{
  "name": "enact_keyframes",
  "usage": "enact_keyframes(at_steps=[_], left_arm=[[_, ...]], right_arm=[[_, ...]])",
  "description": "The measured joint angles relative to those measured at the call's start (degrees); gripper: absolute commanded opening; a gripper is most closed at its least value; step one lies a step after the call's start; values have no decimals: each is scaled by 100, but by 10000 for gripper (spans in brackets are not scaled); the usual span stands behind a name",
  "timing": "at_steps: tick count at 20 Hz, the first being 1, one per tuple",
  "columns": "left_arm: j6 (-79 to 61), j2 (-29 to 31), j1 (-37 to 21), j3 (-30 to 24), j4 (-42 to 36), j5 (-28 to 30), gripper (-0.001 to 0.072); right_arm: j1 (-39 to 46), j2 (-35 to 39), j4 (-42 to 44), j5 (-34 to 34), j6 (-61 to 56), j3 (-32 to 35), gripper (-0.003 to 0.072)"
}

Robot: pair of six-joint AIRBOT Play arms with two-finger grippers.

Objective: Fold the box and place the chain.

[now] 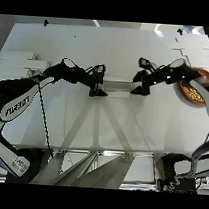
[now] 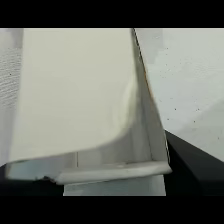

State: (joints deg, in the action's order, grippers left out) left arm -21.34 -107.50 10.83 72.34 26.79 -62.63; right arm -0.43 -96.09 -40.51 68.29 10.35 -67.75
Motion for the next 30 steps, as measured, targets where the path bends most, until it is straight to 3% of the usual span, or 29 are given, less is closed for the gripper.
enact_keyframes(at_steps=[1, 2, 3, 8, 12, 22, 30], left_arm=[[11, 0, 0, 0, -2, 0, 297], [13, 0, 0, 0, -2, 2, 297], [20, 0, 0, 0, -4, 2, 297], [31, 0, 0, 0, -13, 2, 297], [35, 0, 0, 0, -15, 2, 297], [57, 0, 0, 0, -26, 2, 297], [59, 0, -2, 0, -39, 17, 297]], right_arm=[[116, 170, -85, 59, -125, -2, 546], [197, 326, -179, 197, -247, -2, 319], [260, 483, -223, 284, -417, -2, 1], [184, 984, -361, 1051, -1298, -2, 14], [-369, 1080, -385, 1241, -2028, -2, 13], [-1071, 173, 527, -1003, -2573, 0, 12], [-1099, -66, 828, -1672, -2835, -2, 13]])
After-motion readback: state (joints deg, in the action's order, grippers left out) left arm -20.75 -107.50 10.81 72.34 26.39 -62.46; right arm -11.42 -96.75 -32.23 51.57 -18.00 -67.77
